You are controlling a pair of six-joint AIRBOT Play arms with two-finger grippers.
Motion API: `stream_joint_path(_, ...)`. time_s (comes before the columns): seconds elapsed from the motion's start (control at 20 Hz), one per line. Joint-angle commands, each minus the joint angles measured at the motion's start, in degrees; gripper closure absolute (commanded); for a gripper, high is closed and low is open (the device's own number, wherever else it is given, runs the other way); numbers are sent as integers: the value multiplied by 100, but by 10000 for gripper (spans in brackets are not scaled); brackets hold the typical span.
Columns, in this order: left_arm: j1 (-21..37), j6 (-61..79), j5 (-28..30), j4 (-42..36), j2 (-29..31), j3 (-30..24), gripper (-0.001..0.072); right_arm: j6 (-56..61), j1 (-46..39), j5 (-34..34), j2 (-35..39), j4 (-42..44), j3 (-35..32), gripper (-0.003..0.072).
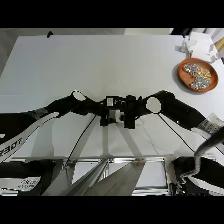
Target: Fold the box and place the chain.
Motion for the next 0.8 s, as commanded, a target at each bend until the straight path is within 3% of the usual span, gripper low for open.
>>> stream_joint_path(0.0, -4, 22, -46, 0, 0, 2, 638, 46, 4, -188, 118, -85, 2, 527)
stream_joint_path(0.75, -4, 22, -44, 0, 0, 2, 638, 46, 0, -105, 258, -317, -28, 584)
